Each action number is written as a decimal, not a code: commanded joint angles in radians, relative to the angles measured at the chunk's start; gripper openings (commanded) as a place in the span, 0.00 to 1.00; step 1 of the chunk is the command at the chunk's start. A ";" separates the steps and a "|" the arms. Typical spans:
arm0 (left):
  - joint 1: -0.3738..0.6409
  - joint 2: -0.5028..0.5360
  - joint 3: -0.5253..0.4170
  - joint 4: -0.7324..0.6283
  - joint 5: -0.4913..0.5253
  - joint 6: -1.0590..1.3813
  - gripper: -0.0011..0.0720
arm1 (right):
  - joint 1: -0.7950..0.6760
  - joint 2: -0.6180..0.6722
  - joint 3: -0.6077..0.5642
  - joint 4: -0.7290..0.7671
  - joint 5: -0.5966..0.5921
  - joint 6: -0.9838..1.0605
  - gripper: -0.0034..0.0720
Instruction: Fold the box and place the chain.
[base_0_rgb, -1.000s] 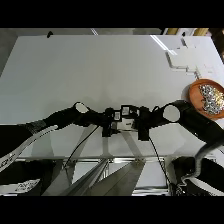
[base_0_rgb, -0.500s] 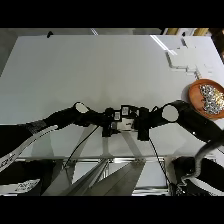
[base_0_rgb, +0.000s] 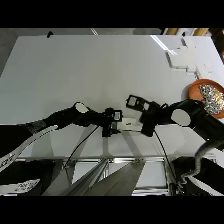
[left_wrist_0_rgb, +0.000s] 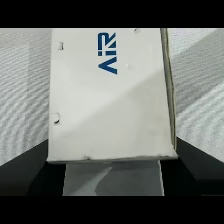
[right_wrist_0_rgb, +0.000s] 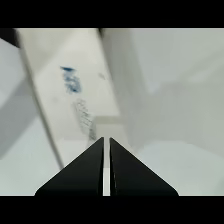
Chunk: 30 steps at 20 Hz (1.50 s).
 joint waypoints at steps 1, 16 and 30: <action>0.000 0.000 0.000 0.000 0.000 0.000 0.39 | -0.095 0.021 0.004 -0.251 0.115 0.280 0.11; 0.000 0.000 0.000 0.003 -0.014 0.000 0.39 | -0.594 0.021 0.004 -0.278 0.233 0.352 0.10; 0.267 0.392 0.000 0.698 -0.082 -0.760 0.39 | -0.594 0.021 0.004 -0.278 0.233 0.352 0.10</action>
